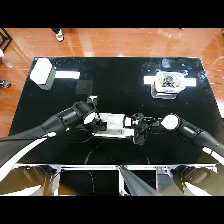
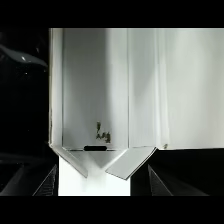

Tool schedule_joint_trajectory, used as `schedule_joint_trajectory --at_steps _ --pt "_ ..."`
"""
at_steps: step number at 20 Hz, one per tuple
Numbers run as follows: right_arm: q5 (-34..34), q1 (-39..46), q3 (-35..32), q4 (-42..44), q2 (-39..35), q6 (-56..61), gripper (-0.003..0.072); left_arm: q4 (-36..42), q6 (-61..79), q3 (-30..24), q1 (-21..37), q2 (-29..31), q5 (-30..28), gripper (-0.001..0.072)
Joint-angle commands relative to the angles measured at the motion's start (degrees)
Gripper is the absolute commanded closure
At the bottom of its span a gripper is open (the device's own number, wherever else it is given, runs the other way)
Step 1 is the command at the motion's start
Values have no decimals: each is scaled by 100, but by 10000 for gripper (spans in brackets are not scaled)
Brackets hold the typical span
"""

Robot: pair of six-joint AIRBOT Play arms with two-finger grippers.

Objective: Fold the box and place the chain.

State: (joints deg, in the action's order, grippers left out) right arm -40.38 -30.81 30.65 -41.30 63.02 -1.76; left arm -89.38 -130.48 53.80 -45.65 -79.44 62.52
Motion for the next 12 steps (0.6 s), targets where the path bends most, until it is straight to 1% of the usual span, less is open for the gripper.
schedule_joint_trajectory --at_steps 1,2,5,6,7,8,9,10,11,12 --pt "105 -2 4 -92 -46 -195 40 -15 -24 -7 31 -20 -76 683" --pt "98 -2 4 -74 -4 -232 122 -22 -24 -7 33 -28 -76 683" --pt "103 -24 4 -74 186 -245 120 -20 -24 -7 37 -72 -122 683" --pt "101 -79 4 -57 232 -306 164 -17 -22 -7 33 -96 -122 683" --pt "118 -181 4 2 251 -321 224 -17 -22 -7 33 -120 -118 683" --pt "210 -284 4 72 256 -321 225 -15 -22 -7 33 -129 -122 683" --pt "273 -380 4 79 256 -319 253 -15 -22 -7 33 -127 -120 682" --pt "319 -431 4 79 258 -310 379 -17 -22 -7 33 -127 -118 683" --pt "337 -431 4 105 267 -310 388 -15 -20 -7 33 -127 -118 682" --pt "337 -431 4 168 273 -310 415 -15 -22 -7 33 -127 -120 682"
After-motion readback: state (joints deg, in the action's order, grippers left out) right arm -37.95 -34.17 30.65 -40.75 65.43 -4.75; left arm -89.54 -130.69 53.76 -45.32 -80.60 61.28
